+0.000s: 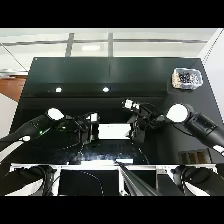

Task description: Fold the box and place the chain.

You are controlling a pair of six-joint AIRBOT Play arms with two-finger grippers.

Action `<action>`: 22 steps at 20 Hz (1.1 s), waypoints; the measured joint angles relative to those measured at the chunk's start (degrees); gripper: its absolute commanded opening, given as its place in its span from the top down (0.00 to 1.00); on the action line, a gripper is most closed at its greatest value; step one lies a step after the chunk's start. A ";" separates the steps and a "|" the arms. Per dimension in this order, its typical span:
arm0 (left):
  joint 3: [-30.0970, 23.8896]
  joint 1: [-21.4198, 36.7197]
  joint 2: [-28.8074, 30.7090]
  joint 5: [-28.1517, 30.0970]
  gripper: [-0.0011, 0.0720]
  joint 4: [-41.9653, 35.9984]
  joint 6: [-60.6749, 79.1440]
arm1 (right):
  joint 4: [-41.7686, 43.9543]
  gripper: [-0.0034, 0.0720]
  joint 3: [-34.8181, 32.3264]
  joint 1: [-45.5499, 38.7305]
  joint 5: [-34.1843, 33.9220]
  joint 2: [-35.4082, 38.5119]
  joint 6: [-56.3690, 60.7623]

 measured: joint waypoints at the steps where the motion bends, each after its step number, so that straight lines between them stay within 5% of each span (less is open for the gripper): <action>1: 0.00 0.00 0.00 0.00 0.30 0.00 0.00 | -0.13 0.02 -0.11 0.50 -0.46 -0.02 -0.17; 9: 0.00 0.00 0.00 0.00 0.30 0.00 0.00 | -1.22 0.03 -0.24 1.88 -3.19 -1.46 -0.74; 11: 0.00 0.00 0.00 0.00 0.30 0.00 0.00 | -1.27 0.44 -0.26 1.95 -3.54 -2.01 -0.72; 12: 0.00 0.00 0.00 0.00 0.30 0.00 -0.07 | -1.27 0.56 -0.24 1.95 -3.63 -2.21 -0.70; 22: 0.00 0.00 0.00 0.02 0.30 -0.02 0.00 | -1.33 0.56 -0.26 1.95 -4.07 -2.67 1.20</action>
